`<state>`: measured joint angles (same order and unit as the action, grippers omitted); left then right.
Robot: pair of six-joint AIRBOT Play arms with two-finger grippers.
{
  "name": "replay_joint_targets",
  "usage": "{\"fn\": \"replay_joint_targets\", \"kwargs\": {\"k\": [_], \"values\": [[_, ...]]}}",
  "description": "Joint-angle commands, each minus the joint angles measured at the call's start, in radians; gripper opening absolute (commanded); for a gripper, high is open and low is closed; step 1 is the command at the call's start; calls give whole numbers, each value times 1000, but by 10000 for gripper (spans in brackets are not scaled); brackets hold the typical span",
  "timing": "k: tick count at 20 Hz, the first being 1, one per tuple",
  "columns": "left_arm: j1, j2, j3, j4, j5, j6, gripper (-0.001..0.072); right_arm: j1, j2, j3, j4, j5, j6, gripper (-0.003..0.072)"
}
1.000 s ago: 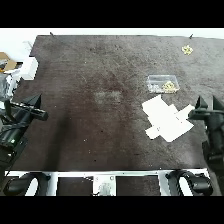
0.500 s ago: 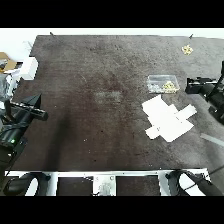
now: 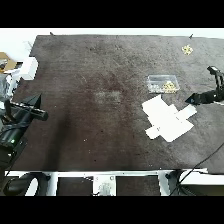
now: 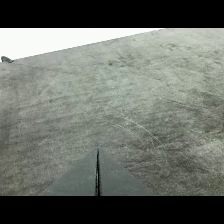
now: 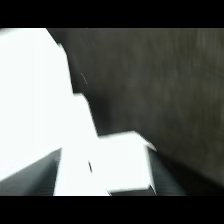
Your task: Fold the box and place the chain.
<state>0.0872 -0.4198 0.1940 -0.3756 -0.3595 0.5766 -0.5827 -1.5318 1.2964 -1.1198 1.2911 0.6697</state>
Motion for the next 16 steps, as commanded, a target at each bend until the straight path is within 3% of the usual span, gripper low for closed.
{"fn": "replay_joint_targets", "kwargs": {"k": [1, 4, 5, 9, 10, 11, 15, 16], "values": [[1, 1, -1, 0, 0, 0, 11, -10, -135, 137, -161, 161, 48, 644], [1, 1, -1, 0, 0, 0, 11, -10, -156, 174, -196, 105, -29, 614], [1, 1, -1, 0, 0, 0, 11, -10, -161, 174, -182, 104, -52, 543], [1, 1, -1, 0, 0, 0, 11, -10, -233, 143, -118, 256, -182, 514], [1, 1, -1, 0, 0, 0, 11, -10, -251, 136, -106, 269, -209, 436], [1, 1, -1, 0, 0, 0, 11, -11, -266, 133, -85, 269, -222, 385], [1, 1, -1, 0, 0, 0, 11, -11, -297, 132, -83, 254, -267, 383], [1, 1, -1, 0, 0, 0, 11, -11, -303, 132, -83, 250, -270, 323]]}}
